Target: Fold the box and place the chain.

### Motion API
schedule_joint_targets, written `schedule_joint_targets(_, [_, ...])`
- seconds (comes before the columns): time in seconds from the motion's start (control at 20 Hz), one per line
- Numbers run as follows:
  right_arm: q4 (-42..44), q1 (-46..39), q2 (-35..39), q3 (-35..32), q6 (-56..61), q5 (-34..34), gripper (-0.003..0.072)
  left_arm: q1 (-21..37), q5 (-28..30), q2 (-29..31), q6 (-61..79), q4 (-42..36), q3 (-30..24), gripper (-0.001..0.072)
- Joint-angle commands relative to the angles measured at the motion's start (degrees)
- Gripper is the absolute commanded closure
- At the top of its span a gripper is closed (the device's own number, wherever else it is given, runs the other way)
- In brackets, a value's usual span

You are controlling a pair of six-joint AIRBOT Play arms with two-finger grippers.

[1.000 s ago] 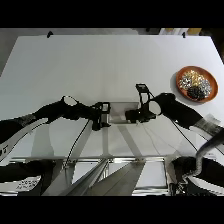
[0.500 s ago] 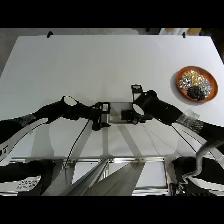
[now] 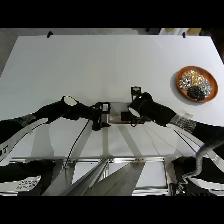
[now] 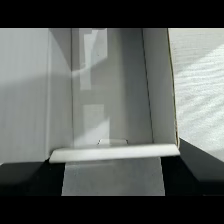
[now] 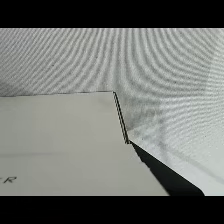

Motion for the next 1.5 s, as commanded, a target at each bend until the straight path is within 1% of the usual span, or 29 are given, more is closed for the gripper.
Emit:
schedule_joint_targets(0.0, [-1.2,0.2,-0.2,0.0,1.7,1.9,0.0542,0.0,0.0,0.0,0.0,0.0,0.0,0.0557])
schedule_joint_targets(0.05, [-1.2,0.2,-0.2,0.1,1.7,1.9,0.0630,0.0,0.0,0.0,0.0,0.0,0.0,0.0557])
schedule_joint_targets(0.1, [-1.1,0.2,-0.2,0.0,1.7,1.7,0.0666,0.0,0.0,0.0,0.0,0.0,0.0,0.0557])
schedule_joint_targets(0.25, [-1.2,0.2,-0.2,0.0,1.7,1.4,0.0665,0.0,0.0,0.0,0.0,0.0,0.0,0.0557])
schedule_joint_targets(0.3, [-1.2,0.2,-0.2,0.0,1.7,1.0,0.0627,0.0,0.0,0.0,0.0,0.0,0.0,0.0557])
schedule_joint_targets(0.35, [-1.2,0.2,-0.2,0.0,1.7,0.5,0.0539,0.0,0.0,0.0,0.0,0.0,0.0,0.0557])
schedule_joint_targets(0.4, [-1.2,0.2,-0.2,0.0,1.7,0.2,0.0523,0.0,0.0,0.0,0.0,0.0,0.0,0.0557])
schedule_joint_targets(0.75, [-3.7,0.2,-0.2,0.0,1.9,0.3,0.0530,0.0,0.0,0.0,0.0,0.0,0.0,0.0557])
schedule_joint_targets(0.8, [-3.7,0.0,-0.2,0.0,1.8,0.2,0.0540,0.0,0.0,0.0,0.0,0.0,0.0,0.0557])
schedule_joint_targets(0.85, [-3.7,-0.2,-0.2,0.0,1.8,0.2,0.0595,0.0,0.0,0.0,0.0,0.0,0.0,0.0557])
schedule_joint_targets(0.9, [-3.7,-0.2,-0.2,0.0,1.7,0.2,0.0610,0.0,0.0,0.0,0.0,0.0,0.0,0.0557])
schedule_joint_targets(0.95, [-3.7,-0.2,-0.2,0.0,1.6,0.2,0.0666,0.0,0.0,0.0,0.0,0.0,0.0,0.0557])
schedule_joint_targets(1.15, [-3.7,-0.2,-0.2,0.0,1.6,-0.1,0.0663,0.0,0.0,0.0,0.0,0.0,0.0,0.0557])
schedule_joint_targets(1.2, [-3.7,-0.2,-0.2,0.0,1.6,-0.1,0.0605,0.0,0.0,0.0,0.0,0.0,0.0,0.0557])
schedule_joint_targets(1.25, [-3.7,-0.2,-0.2,0.0,1.4,0.0,0.0518,0.0,0.0,0.0,0.0,0.0,0.0,0.0557])
schedule_joint_targets(1.3, [-3.7,-0.2,0.0,0.0,0.7,0.3,0.0478,0.0,0.0,0.0,0.0,0.0,0.0,0.0557])
schedule_joint_targets(1.4, [-4.0,-0.2,1.0,0.0,-3.3,0.4,0.0471,0.0,0.0,0.0,0.0,0.0,0.0,0.0557])
schedule_joint_targets(1.45, [-4.1,-0.2,2.0,0.0,-6.8,0.6,0.0384,0.0,0.0,0.0,0.0,0.0,0.0,0.0557])
